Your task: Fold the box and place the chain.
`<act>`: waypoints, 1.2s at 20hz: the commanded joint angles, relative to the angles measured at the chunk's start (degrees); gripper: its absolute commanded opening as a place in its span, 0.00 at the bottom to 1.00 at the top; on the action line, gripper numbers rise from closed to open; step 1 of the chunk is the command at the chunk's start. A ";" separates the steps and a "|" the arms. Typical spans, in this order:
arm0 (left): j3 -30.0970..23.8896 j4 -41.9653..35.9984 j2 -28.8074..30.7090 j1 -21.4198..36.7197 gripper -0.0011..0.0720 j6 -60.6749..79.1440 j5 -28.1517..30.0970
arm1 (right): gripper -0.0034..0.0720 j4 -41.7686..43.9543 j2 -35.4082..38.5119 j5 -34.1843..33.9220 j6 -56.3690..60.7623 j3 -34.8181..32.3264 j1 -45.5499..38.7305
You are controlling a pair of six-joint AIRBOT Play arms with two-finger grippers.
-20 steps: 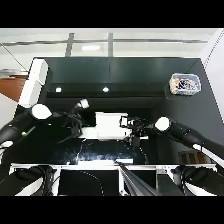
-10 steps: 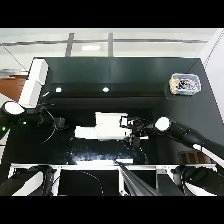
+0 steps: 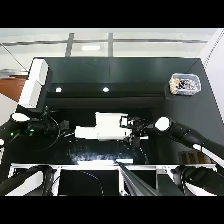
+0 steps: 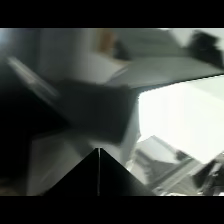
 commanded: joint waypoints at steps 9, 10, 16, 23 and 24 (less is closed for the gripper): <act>-0.87 -3.30 -0.85 -5.88 0.05 3.19 3.93 | 0.70 0.02 0.00 -0.09 0.00 0.00 0.02; -0.87 -3.32 -0.85 -6.34 0.05 3.19 4.15 | 0.70 0.02 0.00 -0.11 0.00 0.00 0.02; -0.87 -3.34 -0.85 -9.31 0.05 3.21 5.68 | 0.70 0.02 0.00 -0.11 0.02 0.02 0.02; -0.85 -4.02 -0.83 -11.32 0.35 3.21 7.19 | 0.70 0.02 0.00 -0.15 0.02 0.00 0.02; -0.81 -4.00 -0.83 -11.32 0.36 3.21 7.19 | 0.70 0.02 0.02 -0.15 0.02 0.00 0.02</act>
